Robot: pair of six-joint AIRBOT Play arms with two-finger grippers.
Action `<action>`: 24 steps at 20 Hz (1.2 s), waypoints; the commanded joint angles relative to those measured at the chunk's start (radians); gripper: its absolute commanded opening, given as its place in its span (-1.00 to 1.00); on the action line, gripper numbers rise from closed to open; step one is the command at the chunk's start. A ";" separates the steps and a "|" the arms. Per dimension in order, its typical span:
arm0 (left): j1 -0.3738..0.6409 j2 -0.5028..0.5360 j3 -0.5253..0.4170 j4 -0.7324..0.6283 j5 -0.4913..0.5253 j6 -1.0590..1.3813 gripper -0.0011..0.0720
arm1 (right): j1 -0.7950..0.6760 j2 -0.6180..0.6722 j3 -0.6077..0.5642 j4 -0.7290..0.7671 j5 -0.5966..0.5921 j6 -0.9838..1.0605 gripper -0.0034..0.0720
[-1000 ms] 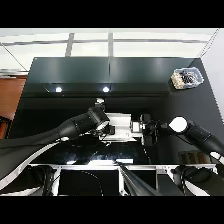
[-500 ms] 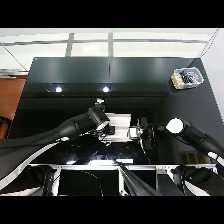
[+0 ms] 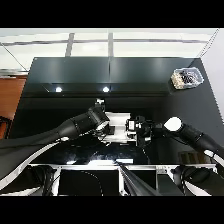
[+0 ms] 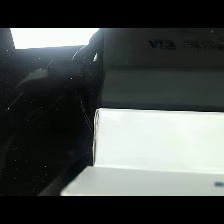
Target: Fold the box and place the chain.
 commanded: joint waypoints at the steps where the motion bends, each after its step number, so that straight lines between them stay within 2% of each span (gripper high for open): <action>1: -0.001 0.000 0.000 -0.001 0.004 0.000 -0.91 | 0.001 -0.015 -0.001 0.052 -0.004 0.000 -0.27; 4: -0.001 0.000 0.000 -0.002 0.003 0.000 -0.91 | 0.001 -0.025 -0.001 0.053 -0.003 0.001 -0.23; 5: -0.001 0.000 0.000 -0.004 0.003 0.000 -0.91 | 0.001 -0.028 -0.001 0.053 -0.003 0.004 0.03; 6: -0.001 0.000 0.000 -0.004 0.003 0.000 -0.91 | 0.001 -0.029 -0.001 0.053 -0.002 0.004 0.03; 7: -0.001 0.000 0.000 -0.005 0.003 0.000 -0.91 | 0.001 -0.029 -0.001 0.052 0.001 0.004 -0.13; 8: -0.001 0.000 0.000 -0.004 0.003 0.000 -0.91 | 0.001 -0.029 -0.001 0.052 0.001 0.004 -0.59; 9: -0.001 0.000 0.000 -0.004 0.003 0.000 -0.91 | 0.001 -0.029 -0.001 0.053 0.000 0.004 -0.51; 10: -0.001 0.000 0.000 -0.004 0.003 0.000 -0.91 | 0.001 -0.029 -0.001 0.058 0.000 0.005 -0.10; 11: -0.001 0.000 0.000 -0.004 0.003 0.000 -0.91 | 0.001 -0.029 -0.001 0.057 0.000 0.005 0.00; 12: -0.001 0.000 0.000 -0.004 0.003 0.000 -0.91 | 0.001 -0.028 -0.001 0.056 0.000 0.005 -0.52; 13: -0.001 0.000 0.000 -0.004 0.003 0.000 -0.91 | -0.001 -0.027 0.000 0.055 -0.001 0.005 -0.76; 14: -0.001 0.000 0.000 -0.004 0.005 0.000 -0.91 | -0.010 -0.020 0.000 0.043 0.001 0.028 -0.77; 16: 0.000 0.000 0.000 -0.004 0.006 0.000 -0.91 | -0.063 0.046 0.000 -0.051 0.013 0.247 -0.78; 17: 0.000 0.000 0.000 -0.004 0.004 0.000 -0.91 | -0.110 0.105 0.003 -0.133 0.042 0.433 -0.88; 21: 0.000 0.000 0.000 -0.004 -0.002 0.000 -0.90 | -0.433 0.307 0.048 -0.444 0.267 1.197 -0.88; 23: 0.000 0.000 0.000 -0.004 -0.002 0.000 -0.90 | -0.631 0.306 0.041 -0.542 0.339 1.512 -0.88; 24: 0.000 0.000 0.000 -0.004 -0.002 0.000 -0.91 | -0.706 0.291 0.026 -0.574 0.353 1.566 -0.88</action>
